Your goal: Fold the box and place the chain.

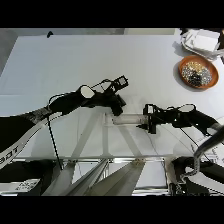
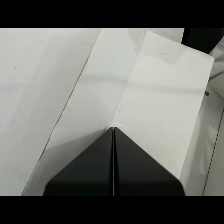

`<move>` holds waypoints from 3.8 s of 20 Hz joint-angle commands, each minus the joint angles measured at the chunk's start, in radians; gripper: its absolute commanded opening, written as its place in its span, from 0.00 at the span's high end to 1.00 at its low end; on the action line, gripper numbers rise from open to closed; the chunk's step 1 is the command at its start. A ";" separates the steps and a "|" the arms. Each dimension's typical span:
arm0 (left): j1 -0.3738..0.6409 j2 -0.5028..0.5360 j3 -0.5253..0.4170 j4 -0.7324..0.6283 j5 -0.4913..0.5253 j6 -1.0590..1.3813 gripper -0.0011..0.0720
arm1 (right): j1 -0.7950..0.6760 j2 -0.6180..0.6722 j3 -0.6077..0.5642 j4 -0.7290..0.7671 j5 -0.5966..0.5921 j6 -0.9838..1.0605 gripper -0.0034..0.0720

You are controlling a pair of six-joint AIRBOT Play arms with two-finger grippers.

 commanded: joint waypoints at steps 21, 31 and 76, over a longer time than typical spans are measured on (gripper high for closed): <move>0.016 0.217 -0.148 0.430 -0.217 -0.032 0.99 | 0.000 0.001 0.000 -0.001 -0.002 0.000 0.40; 0.067 0.217 -0.217 0.440 -0.213 0.095 0.97 | 0.000 0.001 0.000 -0.001 -0.002 0.000 0.40; -0.094 0.137 -0.217 0.227 0.041 0.383 0.75 | 0.000 0.001 0.000 -0.001 -0.002 0.000 0.40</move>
